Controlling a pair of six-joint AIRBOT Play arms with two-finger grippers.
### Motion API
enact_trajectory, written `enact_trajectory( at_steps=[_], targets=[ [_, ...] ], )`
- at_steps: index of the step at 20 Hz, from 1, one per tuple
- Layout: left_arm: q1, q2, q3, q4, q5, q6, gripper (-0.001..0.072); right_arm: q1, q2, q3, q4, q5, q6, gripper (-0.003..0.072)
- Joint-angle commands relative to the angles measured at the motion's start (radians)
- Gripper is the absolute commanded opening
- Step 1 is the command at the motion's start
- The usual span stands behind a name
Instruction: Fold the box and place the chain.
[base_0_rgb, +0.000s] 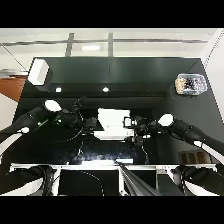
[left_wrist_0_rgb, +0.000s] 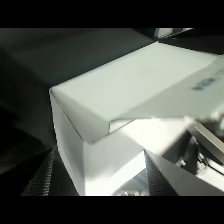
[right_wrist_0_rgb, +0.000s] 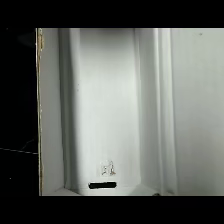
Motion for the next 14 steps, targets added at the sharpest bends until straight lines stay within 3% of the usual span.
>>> enact_trajectory(
  at_steps=[1,5,11,14],
  targets=[
    [-0.085,0.001,0.01,0.035,0.13,-0.113,0.0611,0.001,-0.001,0.0,0.0,0.0,0.0,0.0461],
    [-0.138,0.001,0.039,0.16,0.159,-0.235,0.0611,0.001,-0.001,0.0,0.0,0.0,0.0,0.0461],
    [-0.306,0.0,0.158,0.667,0.121,-0.676,0.0611,0.001,-0.001,0.0,0.0,0.0,0.0,0.0461],
    [-0.377,-0.007,0.201,0.777,0.087,-0.823,0.0611,0.001,-0.001,0.0,0.0,0.0,0.0,0.0461]
  ],
)
